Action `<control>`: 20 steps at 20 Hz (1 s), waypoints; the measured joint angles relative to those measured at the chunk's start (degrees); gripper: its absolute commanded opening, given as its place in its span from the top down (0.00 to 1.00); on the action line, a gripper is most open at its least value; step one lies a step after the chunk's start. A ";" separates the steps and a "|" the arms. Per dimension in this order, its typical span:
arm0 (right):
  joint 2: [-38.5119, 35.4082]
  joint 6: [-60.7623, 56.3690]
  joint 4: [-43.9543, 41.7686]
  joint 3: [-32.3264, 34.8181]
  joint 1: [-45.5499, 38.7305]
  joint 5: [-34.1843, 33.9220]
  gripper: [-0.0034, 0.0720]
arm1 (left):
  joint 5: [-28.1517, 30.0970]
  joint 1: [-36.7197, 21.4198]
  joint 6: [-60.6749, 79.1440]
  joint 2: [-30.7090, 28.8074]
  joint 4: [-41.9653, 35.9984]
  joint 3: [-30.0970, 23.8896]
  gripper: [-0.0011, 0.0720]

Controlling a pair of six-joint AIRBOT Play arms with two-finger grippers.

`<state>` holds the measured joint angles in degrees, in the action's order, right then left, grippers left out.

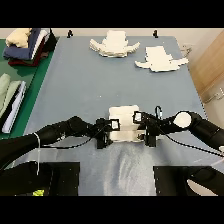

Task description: Fold the box.

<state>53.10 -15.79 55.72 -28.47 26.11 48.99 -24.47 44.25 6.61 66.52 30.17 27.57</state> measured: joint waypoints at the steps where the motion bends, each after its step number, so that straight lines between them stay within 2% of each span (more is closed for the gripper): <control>1: 0.17 0.15 -0.44 0.00 0.00 0.00 0.15 | -0.02 0.00 -0.04 0.02 -0.02 0.00 0.50; 11: 1.70 0.72 -1.97 -0.04 0.00 -0.11 0.14 | 0.00 0.00 0.02 0.02 0.00 0.00 0.50; 12: 1.70 0.70 -1.97 -0.04 0.00 -0.09 0.06 | -0.02 0.00 0.02 0.02 0.00 0.00 0.50; 20: 1.73 -2.40 -1.68 -0.07 0.02 0.37 0.06 | -0.02 0.00 0.07 0.02 0.02 0.00 0.50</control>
<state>54.83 -18.20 54.04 -28.53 26.13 49.36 -24.49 44.25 6.68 66.54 30.20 27.57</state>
